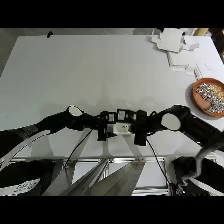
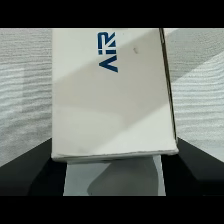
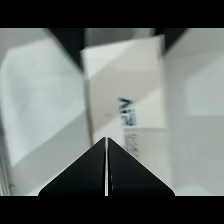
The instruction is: Fold the box and place the chain.
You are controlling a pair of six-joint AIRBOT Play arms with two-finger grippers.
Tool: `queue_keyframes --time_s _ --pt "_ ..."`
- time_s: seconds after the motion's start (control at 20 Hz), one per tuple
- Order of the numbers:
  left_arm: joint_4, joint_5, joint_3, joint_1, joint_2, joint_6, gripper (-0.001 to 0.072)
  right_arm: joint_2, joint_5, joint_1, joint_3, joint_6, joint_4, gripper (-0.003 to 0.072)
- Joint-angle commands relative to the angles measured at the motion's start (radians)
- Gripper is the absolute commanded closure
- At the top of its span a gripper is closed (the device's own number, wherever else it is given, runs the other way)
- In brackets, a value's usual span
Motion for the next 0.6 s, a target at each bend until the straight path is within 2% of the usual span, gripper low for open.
queue_keyframes --time_s 0.0,0.1,0.25,0.4,0.55 --pt "0.001 0.001 0.000 0.000 0.000 0.003 0.0558 0.124 0.068 -0.029 0.027 0.328 -0.278 0.0670" --pt "0.001 0.002 0.000 0.000 0.001 0.003 0.0558 0.140 0.198 -0.139 0.026 0.468 -0.417 0.0670" --pt "0.001 0.002 0.000 0.000 0.001 0.003 0.0558 0.140 0.302 -0.365 -0.017 0.499 -0.432 0.0670" --pt "0.001 0.002 0.000 0.000 0.001 0.003 0.0558 0.141 0.324 -0.555 -0.098 0.583 -0.397 0.0670" --pt "-0.037 0.015 0.000 -0.002 0.000 0.006 0.0559 0.141 0.320 -0.639 -0.104 0.607 -0.397 0.0669"
